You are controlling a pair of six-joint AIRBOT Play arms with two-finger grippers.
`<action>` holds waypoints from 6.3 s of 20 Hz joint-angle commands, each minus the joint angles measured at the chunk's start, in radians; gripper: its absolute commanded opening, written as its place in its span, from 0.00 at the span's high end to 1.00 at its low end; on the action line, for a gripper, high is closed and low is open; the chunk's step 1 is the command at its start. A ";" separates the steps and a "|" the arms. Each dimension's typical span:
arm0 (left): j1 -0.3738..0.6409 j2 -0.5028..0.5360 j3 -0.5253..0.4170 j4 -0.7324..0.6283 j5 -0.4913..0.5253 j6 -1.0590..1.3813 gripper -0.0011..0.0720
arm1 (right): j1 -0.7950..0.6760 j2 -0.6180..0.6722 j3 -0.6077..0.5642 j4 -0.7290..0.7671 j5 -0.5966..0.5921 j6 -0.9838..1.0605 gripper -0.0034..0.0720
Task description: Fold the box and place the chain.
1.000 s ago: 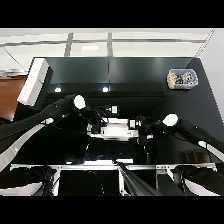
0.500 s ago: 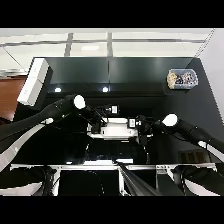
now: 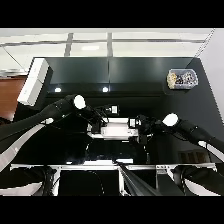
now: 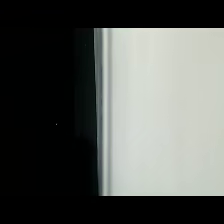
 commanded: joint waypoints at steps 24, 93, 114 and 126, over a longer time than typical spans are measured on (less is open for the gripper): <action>-0.001 0.000 0.001 0.000 0.000 0.000 0.95 | -0.004 0.000 -0.001 0.003 -0.003 0.010 0.83; 0.115 0.129 -0.154 -0.283 0.100 -0.546 0.95 | -0.004 0.000 -0.001 0.003 -0.003 0.010 0.83; 0.467 0.609 -0.350 -0.292 -0.240 -0.086 0.84 | -0.004 0.000 0.000 0.003 -0.003 0.010 0.83; 0.111 0.398 -0.328 -0.153 -0.019 0.224 0.04 | -0.004 0.000 0.000 0.003 -0.003 0.010 0.83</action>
